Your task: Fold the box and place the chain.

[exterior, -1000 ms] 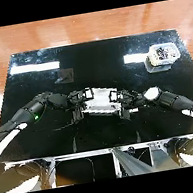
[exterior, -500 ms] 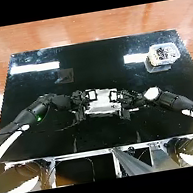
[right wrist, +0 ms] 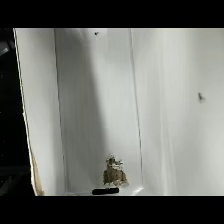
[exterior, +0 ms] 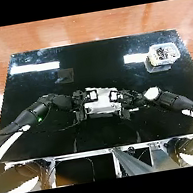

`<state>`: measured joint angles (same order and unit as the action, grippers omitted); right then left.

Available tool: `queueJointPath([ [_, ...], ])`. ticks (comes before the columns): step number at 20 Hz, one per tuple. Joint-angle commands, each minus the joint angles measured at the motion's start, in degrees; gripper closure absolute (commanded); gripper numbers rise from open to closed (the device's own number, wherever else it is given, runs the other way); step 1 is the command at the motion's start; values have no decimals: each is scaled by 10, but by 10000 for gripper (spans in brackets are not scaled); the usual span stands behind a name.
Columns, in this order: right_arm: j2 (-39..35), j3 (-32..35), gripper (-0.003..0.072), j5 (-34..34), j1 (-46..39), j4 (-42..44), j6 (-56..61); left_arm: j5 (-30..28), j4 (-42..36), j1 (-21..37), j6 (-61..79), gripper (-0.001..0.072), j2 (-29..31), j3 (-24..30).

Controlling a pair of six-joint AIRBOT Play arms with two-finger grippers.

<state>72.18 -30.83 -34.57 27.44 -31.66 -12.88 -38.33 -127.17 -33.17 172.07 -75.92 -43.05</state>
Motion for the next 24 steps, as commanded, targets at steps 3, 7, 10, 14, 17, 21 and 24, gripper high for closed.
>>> queueJointPath([
  [3, 0, 0, 66, -1, 1, 0, 0, -1, 0, 0, 0, 237, 0, -1],
  [7, 0, 0, 66, -1, 1, 0, 0, -2, 3, 1, -7, 465, 1, -1],
  [10, 0, 0, 66, -1, 1, 0, 0, -2, 7, 2, -51, 688, 14, -1],
  [14, 0, 0, 66, -1, 1, 0, 0, -5, 24, 35, -136, 688, 54, -1],
  [17, 0, 0, 66, -1, 1, 0, 0, -17, 26, 82, -199, 688, 95, 0],
  [21, 0, 0, 66, -1, 1, 0, 0, -51, 26, 174, -358, 688, 129, 0],
  [24, 0, 0, 66, -1, 1, 0, 0, -142, 26, 261, -471, 688, 117, 1],
])
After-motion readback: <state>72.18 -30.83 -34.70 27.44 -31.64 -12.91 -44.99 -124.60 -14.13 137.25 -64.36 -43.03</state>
